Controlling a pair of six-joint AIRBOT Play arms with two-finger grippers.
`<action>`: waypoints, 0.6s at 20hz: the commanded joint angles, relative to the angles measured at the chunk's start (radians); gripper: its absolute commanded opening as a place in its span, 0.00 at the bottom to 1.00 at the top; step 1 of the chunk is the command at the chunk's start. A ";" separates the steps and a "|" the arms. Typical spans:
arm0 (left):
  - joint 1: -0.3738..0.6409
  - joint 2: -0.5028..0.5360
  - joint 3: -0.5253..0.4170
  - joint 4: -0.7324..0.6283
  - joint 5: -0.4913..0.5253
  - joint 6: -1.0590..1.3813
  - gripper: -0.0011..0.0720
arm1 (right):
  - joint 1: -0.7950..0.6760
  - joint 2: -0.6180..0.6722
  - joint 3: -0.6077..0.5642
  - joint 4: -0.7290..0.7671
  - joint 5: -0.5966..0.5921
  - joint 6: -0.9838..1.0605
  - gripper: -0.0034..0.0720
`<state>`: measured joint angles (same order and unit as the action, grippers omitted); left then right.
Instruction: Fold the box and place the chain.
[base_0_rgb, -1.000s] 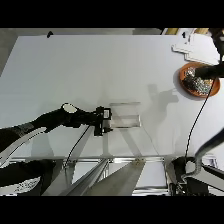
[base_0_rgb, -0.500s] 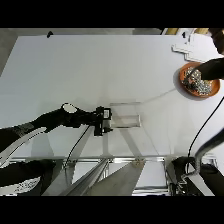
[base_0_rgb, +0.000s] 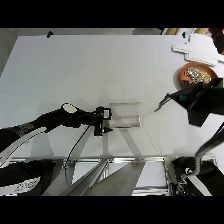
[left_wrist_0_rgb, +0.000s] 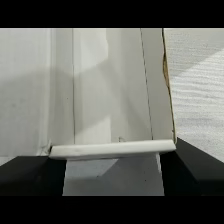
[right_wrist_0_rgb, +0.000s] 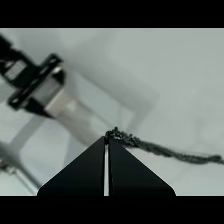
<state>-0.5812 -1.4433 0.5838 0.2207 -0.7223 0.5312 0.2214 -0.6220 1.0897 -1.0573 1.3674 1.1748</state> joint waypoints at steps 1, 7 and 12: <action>0.000 0.001 0.000 0.000 0.000 0.000 0.03 | 0.114 0.014 -0.069 0.045 -0.030 0.002 0.06; 0.000 0.001 0.000 0.000 0.000 0.000 0.03 | 0.166 0.010 -0.264 0.041 -0.224 -0.064 0.06; 0.000 0.001 0.000 0.000 0.000 0.000 0.03 | 0.166 -0.044 -0.369 0.088 -0.327 -0.158 0.06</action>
<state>-0.5812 -1.4433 0.5838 0.2207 -0.7223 0.5312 0.3820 -0.6357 0.7761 -1.0077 1.1095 1.0821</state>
